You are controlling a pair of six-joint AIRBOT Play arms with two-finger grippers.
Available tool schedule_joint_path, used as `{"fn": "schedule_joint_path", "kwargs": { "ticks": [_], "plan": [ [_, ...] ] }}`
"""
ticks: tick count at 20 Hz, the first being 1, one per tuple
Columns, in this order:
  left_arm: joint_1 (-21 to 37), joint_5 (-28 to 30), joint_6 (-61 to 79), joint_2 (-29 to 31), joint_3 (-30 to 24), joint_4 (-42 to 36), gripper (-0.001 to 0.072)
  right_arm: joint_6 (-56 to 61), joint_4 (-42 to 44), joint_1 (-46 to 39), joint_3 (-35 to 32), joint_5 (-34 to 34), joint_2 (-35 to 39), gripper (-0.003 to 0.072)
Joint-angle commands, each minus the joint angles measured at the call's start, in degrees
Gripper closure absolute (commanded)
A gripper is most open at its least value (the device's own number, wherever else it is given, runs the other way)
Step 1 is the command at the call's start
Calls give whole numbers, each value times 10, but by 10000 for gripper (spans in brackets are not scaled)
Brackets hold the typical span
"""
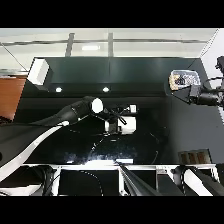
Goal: Fold the box and place the chain.
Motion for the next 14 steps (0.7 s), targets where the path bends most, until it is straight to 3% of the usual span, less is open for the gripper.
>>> {"fn": "schedule_joint_path", "kwargs": {
  "ticks": [1,5,6,7,8,11,14],
  "plan": [
    [-17,28,0,-9,1,11,-1,0,0,0,1,2,0,680],
    [-16,31,-3,-8,1,-29,13,0,0,0,1,2,0,679],
    [-16,31,-3,-8,1,-29,118,0,0,0,1,2,0,680],
    [-16,27,-3,-7,1,-28,340,0,0,0,1,2,0,680],
    [-15,27,-3,-4,1,-24,373,0,0,0,1,2,0,680],
    [0,25,-10,15,1,-12,376,0,0,0,1,4,0,680],
    [51,-2,-88,52,1,45,375,0,0,-1,1,6,0,679]
  ]
}}
